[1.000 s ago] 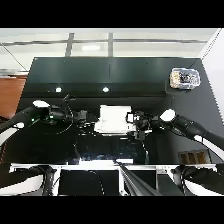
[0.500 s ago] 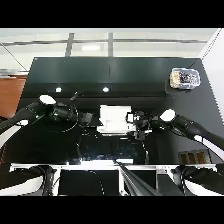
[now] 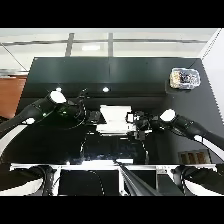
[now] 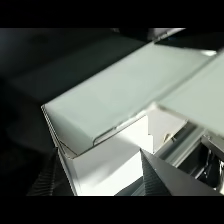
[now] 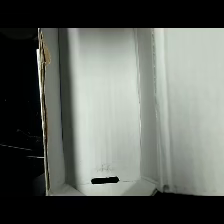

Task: Fold the box and place the chain.

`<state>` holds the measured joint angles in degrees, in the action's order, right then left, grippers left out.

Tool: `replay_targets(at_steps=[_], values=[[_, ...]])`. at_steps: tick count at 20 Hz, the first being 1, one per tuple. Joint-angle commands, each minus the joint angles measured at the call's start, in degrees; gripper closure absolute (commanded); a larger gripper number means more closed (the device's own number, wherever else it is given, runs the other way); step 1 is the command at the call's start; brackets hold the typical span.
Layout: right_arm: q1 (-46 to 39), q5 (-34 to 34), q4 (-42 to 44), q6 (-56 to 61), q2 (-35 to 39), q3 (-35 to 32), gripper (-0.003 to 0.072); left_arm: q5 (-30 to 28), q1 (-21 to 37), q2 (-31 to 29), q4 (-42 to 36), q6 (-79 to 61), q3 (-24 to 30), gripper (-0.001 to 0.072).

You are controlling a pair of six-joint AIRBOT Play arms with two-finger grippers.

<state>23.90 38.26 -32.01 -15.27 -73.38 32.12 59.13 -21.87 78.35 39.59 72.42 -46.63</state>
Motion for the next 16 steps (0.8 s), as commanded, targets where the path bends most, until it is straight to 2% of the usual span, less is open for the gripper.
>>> replay_targets(at_steps=[1, 5, 8, 12, 16], values=[[0.02, 0.0, 0.0, 0.0, -0.04, 0.0, 0.0382, -0.83, -2.95, 0.02, 4.13, 7.3, -2.4, 0.0131], [0.02, 0.0, 0.0, 0.0, -0.04, 0.0, 0.0382, -0.04, -6.47, 0.02, 11.74, 15.93, -4.85, 0.0131], [0.02, 0.0, 0.0, 0.0, -0.04, 0.0, 0.0382, -1.62, -9.46, 0.02, 14.73, 19.93, -5.57, 0.0131], [0.02, 0.0, 0.0, 0.0, -0.04, 0.0, 0.0383, -5.03, -13.51, 0.04, 24.02, 27.96, -5.66, 0.0131], [0.02, 0.0, 0.0, 0.0, -0.04, 0.0, 0.0383, -5.18, -15.63, 0.2, 31.47, 34.16, -5.66, 0.0131]])
